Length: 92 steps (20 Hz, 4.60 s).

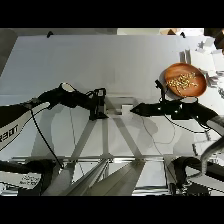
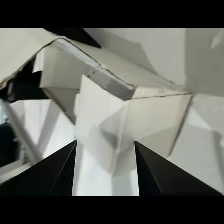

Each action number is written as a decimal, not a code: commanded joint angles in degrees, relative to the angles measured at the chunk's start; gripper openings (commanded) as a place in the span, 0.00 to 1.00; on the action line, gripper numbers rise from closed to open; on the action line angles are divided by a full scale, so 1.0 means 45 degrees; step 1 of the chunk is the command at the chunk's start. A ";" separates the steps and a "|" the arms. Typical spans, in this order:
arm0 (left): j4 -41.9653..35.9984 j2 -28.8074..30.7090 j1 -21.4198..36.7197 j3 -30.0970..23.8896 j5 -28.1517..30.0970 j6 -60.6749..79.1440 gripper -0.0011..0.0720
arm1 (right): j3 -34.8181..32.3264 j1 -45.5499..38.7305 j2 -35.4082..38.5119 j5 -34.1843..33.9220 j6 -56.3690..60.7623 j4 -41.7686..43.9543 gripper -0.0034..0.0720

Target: Fold the box and place the chain.

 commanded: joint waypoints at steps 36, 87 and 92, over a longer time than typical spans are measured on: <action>-0.0005 0.0005 0.0000 0.0000 0.0005 0.0005 0.26 | 0.4488 0.6023 -0.1137 -0.2613 1.6252 -1.6854 0.73; -0.0005 0.0000 0.0000 0.0000 0.0005 0.0005 0.26 | 0.8903 -0.3876 -0.1685 -0.2283 1.3979 -1.7864 0.94; -0.0005 0.0005 0.0000 0.0000 0.0005 0.0005 0.26 | 0.9578 -0.4075 -0.4148 -0.2628 1.3993 -1.7602 0.93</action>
